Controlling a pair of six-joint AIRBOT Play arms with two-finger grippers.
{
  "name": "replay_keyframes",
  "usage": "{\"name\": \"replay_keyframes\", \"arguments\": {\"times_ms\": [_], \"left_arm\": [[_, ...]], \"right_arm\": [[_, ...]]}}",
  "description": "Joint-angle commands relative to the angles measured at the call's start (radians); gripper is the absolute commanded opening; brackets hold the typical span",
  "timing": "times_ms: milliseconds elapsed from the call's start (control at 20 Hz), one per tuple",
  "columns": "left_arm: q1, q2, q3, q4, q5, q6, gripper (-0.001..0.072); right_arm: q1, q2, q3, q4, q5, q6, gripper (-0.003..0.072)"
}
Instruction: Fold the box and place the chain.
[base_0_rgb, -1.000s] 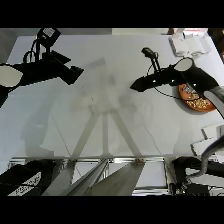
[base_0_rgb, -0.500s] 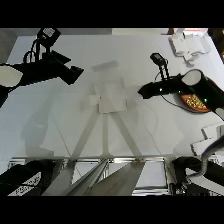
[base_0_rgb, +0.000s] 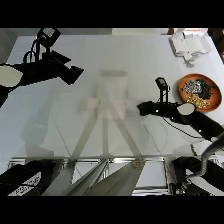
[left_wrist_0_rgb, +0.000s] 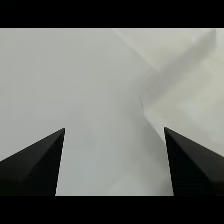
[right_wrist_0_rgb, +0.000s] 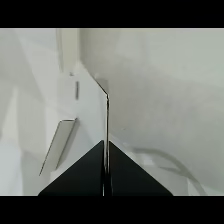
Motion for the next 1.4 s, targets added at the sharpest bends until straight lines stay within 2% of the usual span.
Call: {"name": "replay_keyframes", "arguments": {"times_ms": [0,850,950,1250,1300,1350], "left_arm": [[0.0,0.0,0.0,0.0,0.0,0.0,0.0697],[0.0,0.0,0.0,-0.03,0.005,-0.001,0.0697],[-0.001,0.0,0.0,-0.071,-0.035,-0.028,0.0697],[0.0,0.0,0.0,-0.063,-0.148,-0.138,0.0695],[0.0,0.0,0.0,-0.063,-0.159,-0.138,0.0658],[0.003,0.0,0.0,-0.064,-0.176,-0.138,0.0496]], "right_arm": [[0.062,0.007,-0.046,0.074,-0.145,-0.032,0.0005],[0.061,0.007,-0.046,0.072,-0.164,-0.032,0.0008],[0.061,0.007,-0.046,0.072,-0.164,-0.032,0.0008],[0.061,0.007,-0.046,0.071,-0.164,-0.032,0.0008],[0.061,0.007,-0.046,0.071,-0.164,-0.032,0.0008],[0.061,0.007,-0.046,0.071,-0.164,-0.032,0.0008]]}}
